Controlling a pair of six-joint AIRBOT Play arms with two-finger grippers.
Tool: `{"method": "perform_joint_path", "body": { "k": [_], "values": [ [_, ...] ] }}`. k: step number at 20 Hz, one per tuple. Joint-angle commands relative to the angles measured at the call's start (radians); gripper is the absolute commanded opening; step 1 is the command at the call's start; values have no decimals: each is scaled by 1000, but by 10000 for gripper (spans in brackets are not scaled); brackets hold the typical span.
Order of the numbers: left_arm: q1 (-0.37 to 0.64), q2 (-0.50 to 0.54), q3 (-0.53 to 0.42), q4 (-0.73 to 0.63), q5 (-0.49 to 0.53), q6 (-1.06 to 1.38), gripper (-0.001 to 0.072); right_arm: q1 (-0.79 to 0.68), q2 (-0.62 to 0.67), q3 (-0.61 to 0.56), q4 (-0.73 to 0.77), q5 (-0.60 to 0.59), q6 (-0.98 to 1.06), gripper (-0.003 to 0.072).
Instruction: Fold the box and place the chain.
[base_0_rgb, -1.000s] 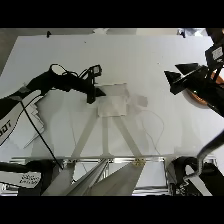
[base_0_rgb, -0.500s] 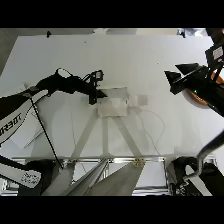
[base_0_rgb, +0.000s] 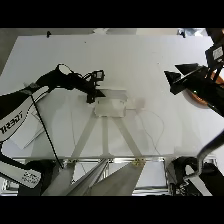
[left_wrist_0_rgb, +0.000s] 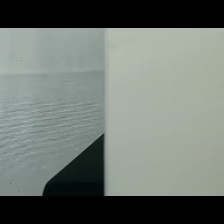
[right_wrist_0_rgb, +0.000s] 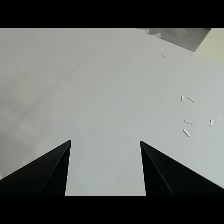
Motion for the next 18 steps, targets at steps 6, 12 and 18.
{"method": "perform_joint_path", "body": {
  "k": [6,12,18],
  "values": [
    [-1,-29,3,5,35,-1,9,0,1,0,0,11,0,454],
    [0,-29,3,4,35,-2,9,0,1,0,2,13,0,454],
    [0,-2,3,-24,76,0,9,0,1,0,4,13,0,454]
  ]
}}
